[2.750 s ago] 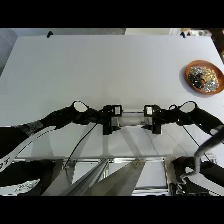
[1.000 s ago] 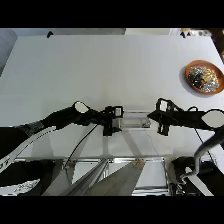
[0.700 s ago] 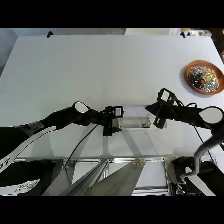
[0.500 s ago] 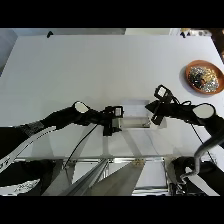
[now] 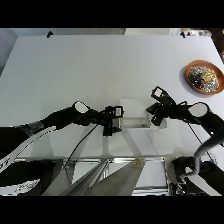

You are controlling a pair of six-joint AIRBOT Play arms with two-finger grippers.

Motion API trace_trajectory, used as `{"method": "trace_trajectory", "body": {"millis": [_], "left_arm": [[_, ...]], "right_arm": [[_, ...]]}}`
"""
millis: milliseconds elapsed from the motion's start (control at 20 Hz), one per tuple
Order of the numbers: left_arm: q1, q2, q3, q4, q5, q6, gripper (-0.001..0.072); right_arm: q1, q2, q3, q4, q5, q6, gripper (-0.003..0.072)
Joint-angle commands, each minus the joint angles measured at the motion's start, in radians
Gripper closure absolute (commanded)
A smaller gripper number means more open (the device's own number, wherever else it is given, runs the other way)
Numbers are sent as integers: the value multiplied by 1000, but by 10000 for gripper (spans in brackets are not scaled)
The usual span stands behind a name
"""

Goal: Fold the box and place the chain.

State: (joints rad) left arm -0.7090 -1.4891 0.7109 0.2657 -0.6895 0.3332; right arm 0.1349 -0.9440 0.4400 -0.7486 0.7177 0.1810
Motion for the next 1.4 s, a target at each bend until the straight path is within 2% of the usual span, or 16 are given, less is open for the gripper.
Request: {"method": "trace_trajectory", "body": {"millis": [0,150,350,450,500,550,600,650,700,750,1000,1350], "left_arm": [[1,1,0,0,0,0,500],[1,1,0,0,1,0,500],[1,1,0,0,0,0,500],[1,1,0,0,0,0,500],[1,1,0,0,0,0,500],[1,1,0,0,0,0,500],[1,1,0,0,1,0,500],[1,1,0,0,0,0,500],[1,1,0,0,0,0,500],[1,1,0,0,1,0,500],[1,1,0,0,0,0,500],[1,1,0,0,0,0,500]], "right_arm": [[1,118,0,-6,117,58,670],[1,198,0,-92,158,54,670],[1,216,-1,-442,193,55,670],[2,208,-9,-453,180,3,647],[13,195,-14,-444,179,-45,504],[40,178,-22,-443,175,-90,302],[67,163,-28,-446,172,-123,282],[90,149,-32,-448,166,-148,367],[104,142,-37,-447,146,-156,508],[114,139,-40,-446,121,-155,526],[115,129,-52,-438,82,-163,507],[115,90,-65,-309,94,-351,506]]}}
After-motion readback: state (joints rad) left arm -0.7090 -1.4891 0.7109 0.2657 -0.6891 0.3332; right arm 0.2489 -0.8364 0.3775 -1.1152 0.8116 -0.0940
